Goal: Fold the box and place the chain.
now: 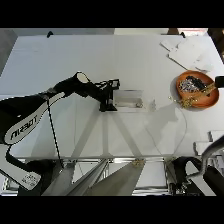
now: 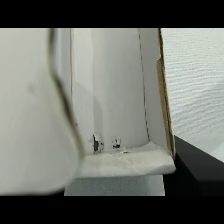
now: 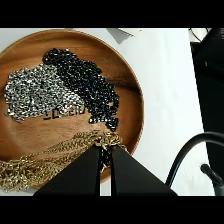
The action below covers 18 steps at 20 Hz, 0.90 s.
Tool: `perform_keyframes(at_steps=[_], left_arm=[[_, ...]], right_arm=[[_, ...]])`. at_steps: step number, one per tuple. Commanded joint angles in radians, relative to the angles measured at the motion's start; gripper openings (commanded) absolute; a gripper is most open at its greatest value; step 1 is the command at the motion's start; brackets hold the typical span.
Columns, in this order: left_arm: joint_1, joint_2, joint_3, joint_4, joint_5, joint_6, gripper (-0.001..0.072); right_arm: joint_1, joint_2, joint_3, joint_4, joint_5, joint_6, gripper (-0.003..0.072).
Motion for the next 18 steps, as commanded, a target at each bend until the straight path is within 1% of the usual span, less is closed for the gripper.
perform_keyframes(at_steps=[1, 4, 10, 16, 18], left_arm=[[0.000, -0.001, 0.000, 0.000, 0.000, 0.000, 0.0335], [0.000, -0.001, 0.000, 0.000, 0.000, 0.000, 0.0335], [0.000, -0.001, 0.000, 0.000, 0.000, 0.000, 0.0335], [0.000, -0.001, 0.000, 0.000, 0.000, 0.000, 0.0335], [0.000, -0.001, 0.000, 0.000, 0.000, 0.000, 0.0335]], right_arm=[[-0.051, -0.066, 0.001, -0.038, -0.024, 0.085, 0.0015], [-0.080, -0.142, 0.001, -0.025, -0.049, 0.105, 0.0015], [-0.080, -0.298, 0.001, 0.003, -0.060, 0.105, 0.0015], [-0.080, -0.415, 0.001, 0.054, -0.067, 0.104, 0.0016], [-0.080, -0.443, 0.001, 0.092, -0.067, 0.104, 0.0016]])
